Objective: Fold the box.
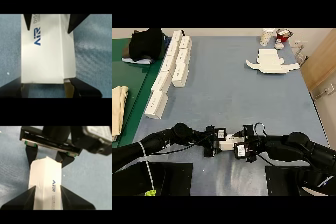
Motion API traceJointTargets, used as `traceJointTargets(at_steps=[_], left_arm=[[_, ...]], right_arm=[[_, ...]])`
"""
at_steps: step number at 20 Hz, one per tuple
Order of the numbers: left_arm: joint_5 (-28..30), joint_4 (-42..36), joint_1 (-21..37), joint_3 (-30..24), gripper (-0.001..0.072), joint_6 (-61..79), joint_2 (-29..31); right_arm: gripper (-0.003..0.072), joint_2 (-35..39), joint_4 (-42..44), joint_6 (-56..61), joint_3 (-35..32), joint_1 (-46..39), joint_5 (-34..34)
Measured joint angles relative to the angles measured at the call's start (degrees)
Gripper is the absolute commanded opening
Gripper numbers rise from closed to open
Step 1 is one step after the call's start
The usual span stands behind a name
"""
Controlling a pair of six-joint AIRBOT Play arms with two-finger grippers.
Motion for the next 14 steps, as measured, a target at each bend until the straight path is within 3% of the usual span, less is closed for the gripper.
traceJointTargets(at_steps=[6, 7, 8, 11, 13, 14], left_arm=[[0.0, 0.0, 0.0, 0.0, 0.0454, 0.0, 0.0], [0.1, 0.0, 0.0, 0.0, 0.0454, 0.0, 0.0], [0.1, 0.0, 0.0, 0.0, 0.0454, 0.0, 0.0], [0.2, 0.0, 0.1, 0.0, 0.0454, -0.1, 0.0], [0.2, 0.0, 0.1, 0.0, 0.0454, -0.1, 0.0], [0.3, 0.0, 0.1, 0.0, 0.0454, -0.1, 0.0]], right_arm=[[0.0476, 0.6, -1.0, 0.0, 0.3, -0.1, 0.6], [0.0462, 0.6, -1.2, 0.0, 0.3, -0.3, 0.9], [0.0402, 0.6, -1.5, 0.0, 0.3, -0.4, 1.3], [0.0397, 0.0, -1.8, 0.3, 0.3, -0.8, 2.1], [0.0293, -0.6, -1.9, 1.1, 0.3, -0.9, 2.3], [0.0293, -0.9, -1.9, 1.4, 0.3, -0.9, 2.2]])
